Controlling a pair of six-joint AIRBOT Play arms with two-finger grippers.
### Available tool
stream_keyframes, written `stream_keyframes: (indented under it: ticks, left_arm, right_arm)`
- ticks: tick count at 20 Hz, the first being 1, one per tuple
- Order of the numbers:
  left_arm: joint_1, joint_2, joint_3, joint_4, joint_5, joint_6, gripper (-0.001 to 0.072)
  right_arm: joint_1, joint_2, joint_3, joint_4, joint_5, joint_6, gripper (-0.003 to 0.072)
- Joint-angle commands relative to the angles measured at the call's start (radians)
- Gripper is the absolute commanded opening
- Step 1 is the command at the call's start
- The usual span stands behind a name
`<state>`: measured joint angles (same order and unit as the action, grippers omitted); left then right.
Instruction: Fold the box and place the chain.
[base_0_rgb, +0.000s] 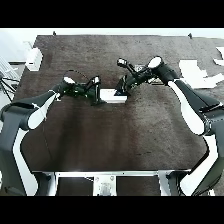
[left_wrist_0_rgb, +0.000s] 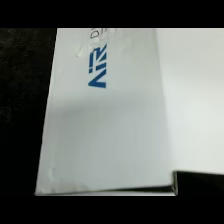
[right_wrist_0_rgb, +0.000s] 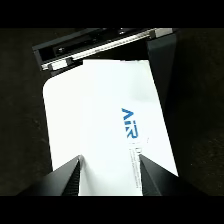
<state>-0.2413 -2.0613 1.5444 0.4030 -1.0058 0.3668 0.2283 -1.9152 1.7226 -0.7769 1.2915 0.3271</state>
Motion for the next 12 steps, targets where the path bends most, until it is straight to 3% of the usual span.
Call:
stream_keyframes:
  ticks: [1, 7, 12]
  left_arm:
    - [0.001, 0.000, 0.000, 0.000, 0.000, 0.000, 0.0510]
    - [0.001, 0.000, 0.000, 0.000, 0.000, 0.000, 0.0510]
    - [0.001, 0.000, 0.000, 0.000, 0.000, 0.000, 0.0510]
  right_arm:
    - [0.001, -0.008, 0.001, -0.002, -0.042, 0.000, 0.0437]
    - [0.001, -0.007, 0.033, 0.002, -0.068, 0.001, 0.0437]
    - [-0.002, -0.007, 0.041, 0.009, 0.085, -0.001, 0.0438]
